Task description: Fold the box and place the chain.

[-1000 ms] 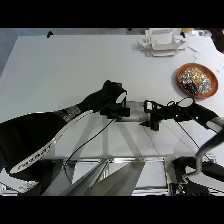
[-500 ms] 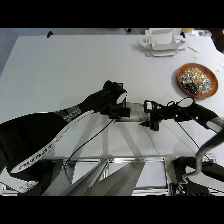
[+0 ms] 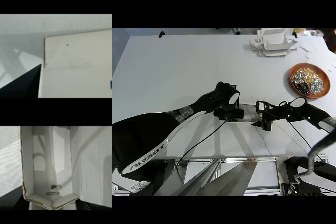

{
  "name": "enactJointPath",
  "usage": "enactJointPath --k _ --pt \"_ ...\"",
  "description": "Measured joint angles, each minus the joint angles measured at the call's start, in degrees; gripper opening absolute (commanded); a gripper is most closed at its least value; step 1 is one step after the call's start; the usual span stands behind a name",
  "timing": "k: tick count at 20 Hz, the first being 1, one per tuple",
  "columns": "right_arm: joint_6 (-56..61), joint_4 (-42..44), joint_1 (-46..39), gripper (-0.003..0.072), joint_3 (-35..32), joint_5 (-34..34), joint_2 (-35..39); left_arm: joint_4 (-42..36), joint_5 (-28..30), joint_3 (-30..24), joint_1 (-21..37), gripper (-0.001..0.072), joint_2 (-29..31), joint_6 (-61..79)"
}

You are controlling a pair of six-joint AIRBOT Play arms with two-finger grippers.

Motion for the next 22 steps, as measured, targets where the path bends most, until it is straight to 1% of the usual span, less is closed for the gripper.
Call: enactJointPath --k 4,6,7,8,11,13,15,16,17,18,20,22 --pt "0.02 0.02 0.00 0.0381 -0.02 0.00 0.00 -1.18 -0.44 0.02 1.86 0.0451 3.76 5.22" --pt "0.04 0.02 0.00 0.0381 -0.02 0.00 0.00 -1.86 -1.68 0.02 3.21 0.0454 6.58 11.23" --pt "0.04 0.02 0.00 0.0381 -0.02 0.00 0.00 -2.16 -3.04 0.02 3.93 0.0473 8.07 14.91" --pt "0.04 0.02 0.00 0.0381 -0.02 0.00 0.00 -2.27 -4.35 0.04 4.76 0.0528 9.75 19.71" --pt "0.04 0.02 0.00 0.0381 -0.02 0.00 0.00 -2.95 -8.31 -1.31 7.28 0.0533 15.04 38.69" --pt "0.04 0.02 0.00 0.0381 -0.02 0.00 0.00 -5.16 -8.33 -5.03 9.46 0.0532 18.93 55.65" --pt "0.07 0.02 0.00 0.0381 -0.02 0.00 0.00 -9.73 -5.18 -10.80 12.39 0.0533 21.81 73.53" --pt "0.07 0.02 0.00 0.0381 -0.02 0.00 0.00 -12.79 -2.93 -14.16 13.97 0.0565 22.60 82.49" --pt "0.07 0.02 0.00 0.0381 -0.02 0.00 0.00 -15.87 0.02 -17.51 15.50 0.0670 22.91 91.21" --pt "0.07 0.02 0.00 0.0381 -0.02 0.00 0.00 -18.78 2.73 -20.46 16.72 0.0694 22.80 99.14" --pt "0.07 0.04 0.00 0.0381 -0.02 0.00 0.00 -24.65 7.67 -25.20 18.64 0.0694 21.24 113.72" --pt "0.07 0.04 0.00 0.0381 -0.02 0.00 0.00 -29.92 11.06 -27.87 19.65 0.0695 18.45 125.17"
